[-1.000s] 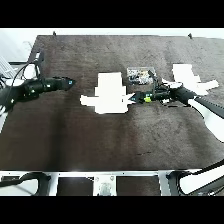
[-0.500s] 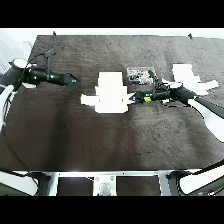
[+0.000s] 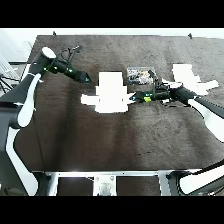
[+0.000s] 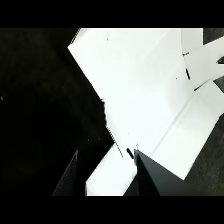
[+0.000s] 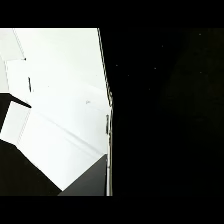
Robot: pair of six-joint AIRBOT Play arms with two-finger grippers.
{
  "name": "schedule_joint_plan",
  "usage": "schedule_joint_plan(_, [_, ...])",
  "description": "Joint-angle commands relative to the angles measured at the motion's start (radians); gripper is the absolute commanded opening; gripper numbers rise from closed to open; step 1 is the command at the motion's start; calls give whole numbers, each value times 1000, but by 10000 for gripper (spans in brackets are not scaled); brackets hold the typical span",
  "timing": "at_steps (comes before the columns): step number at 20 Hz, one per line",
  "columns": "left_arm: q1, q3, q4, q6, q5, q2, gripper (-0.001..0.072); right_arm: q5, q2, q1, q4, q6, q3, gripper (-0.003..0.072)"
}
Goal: Fold the box and place the chain.
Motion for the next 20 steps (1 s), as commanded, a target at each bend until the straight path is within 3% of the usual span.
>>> schedule_joint_plan(1, [-26,46,-2,-6,33,-47,418,0,0,0,0,-3,0,5])
schedule_joint_plan(20, [-37,53,-201,103,8,-176,427,0,0,1,1,-3,0,6])
